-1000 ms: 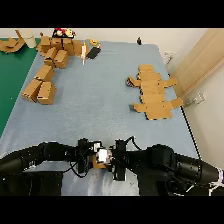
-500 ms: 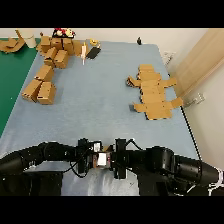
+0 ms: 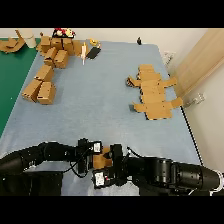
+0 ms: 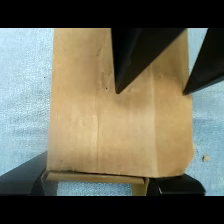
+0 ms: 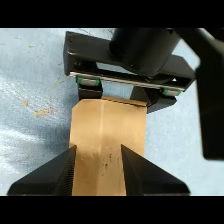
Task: Fold the box.
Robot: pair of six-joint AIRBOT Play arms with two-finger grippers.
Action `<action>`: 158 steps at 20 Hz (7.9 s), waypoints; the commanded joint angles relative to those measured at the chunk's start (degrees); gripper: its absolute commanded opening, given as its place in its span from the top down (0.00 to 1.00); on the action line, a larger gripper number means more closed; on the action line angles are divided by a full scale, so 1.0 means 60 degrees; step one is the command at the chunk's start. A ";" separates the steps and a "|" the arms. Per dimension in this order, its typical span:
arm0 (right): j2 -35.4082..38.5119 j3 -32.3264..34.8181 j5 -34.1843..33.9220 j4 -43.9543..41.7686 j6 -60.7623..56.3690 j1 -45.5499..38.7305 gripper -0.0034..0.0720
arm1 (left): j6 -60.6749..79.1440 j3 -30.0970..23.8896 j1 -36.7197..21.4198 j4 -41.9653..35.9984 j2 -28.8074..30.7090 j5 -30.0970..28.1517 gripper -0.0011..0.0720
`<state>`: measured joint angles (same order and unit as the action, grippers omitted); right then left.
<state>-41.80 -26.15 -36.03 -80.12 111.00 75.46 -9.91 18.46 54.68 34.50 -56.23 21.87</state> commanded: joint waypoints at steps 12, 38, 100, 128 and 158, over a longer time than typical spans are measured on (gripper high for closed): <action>-0.0481 0.0004 -0.0248 0.0423 -0.0189 0.0117 0.40 | 0.0000 0.0007 -0.0004 0.0004 0.0004 -0.0004 0.37; -0.1067 -0.0171 -0.1705 0.5217 -0.4819 0.2601 0.61 | 0.0000 0.0007 -0.0004 0.0004 0.0004 -0.0004 0.38; -0.1137 -0.0608 -0.2517 0.5592 -0.5923 0.3082 0.55 | 0.0000 0.0007 -0.0004 0.0004 0.0004 -0.0004 0.37; 0.1042 0.2484 0.4707 0.4765 -2.2127 0.0951 0.95 | 0.0000 0.0007 -0.0004 0.0004 0.0004 -0.0007 0.37; 0.0240 0.2488 0.4248 0.5679 -2.2505 0.0299 0.95 | 0.0000 0.0007 -0.0004 0.0004 0.0004 -0.0011 0.37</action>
<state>-39.92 -11.27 -10.55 -46.00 -24.01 77.19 -9.93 18.46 54.68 34.50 -56.23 21.82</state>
